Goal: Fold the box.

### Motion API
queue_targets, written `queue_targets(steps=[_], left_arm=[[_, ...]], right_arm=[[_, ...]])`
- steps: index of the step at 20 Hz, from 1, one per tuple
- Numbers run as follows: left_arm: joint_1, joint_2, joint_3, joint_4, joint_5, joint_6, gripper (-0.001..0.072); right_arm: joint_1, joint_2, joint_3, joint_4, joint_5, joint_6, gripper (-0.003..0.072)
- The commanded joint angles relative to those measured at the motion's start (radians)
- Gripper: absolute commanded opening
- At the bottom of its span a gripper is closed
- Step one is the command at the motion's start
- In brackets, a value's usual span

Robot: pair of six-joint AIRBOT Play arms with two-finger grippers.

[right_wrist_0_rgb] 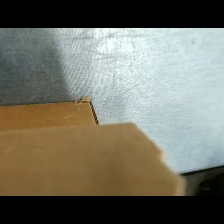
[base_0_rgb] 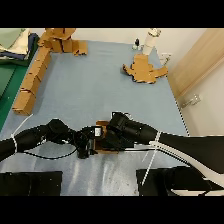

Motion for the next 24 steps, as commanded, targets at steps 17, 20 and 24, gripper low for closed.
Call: queue_targets(steps=[17, 20, 24], left_arm=[[0.000, 0.000, 0.001, 0.000, 0.000, 0.000, 0.0530], [0.000, 0.000, 0.001, 0.000, 0.000, 0.000, 0.0530], [0.000, 0.000, 0.001, 0.000, 0.000, 0.000, 0.0530]], right_arm=[[-0.006, 0.188, 0.085, -0.066, -0.235, 0.054, 0.0405], [-0.006, 0.284, 0.085, -0.135, -0.259, 0.057, 0.0389], [-0.203, 0.364, 0.015, -0.235, -0.251, -0.040, 0.0000]])
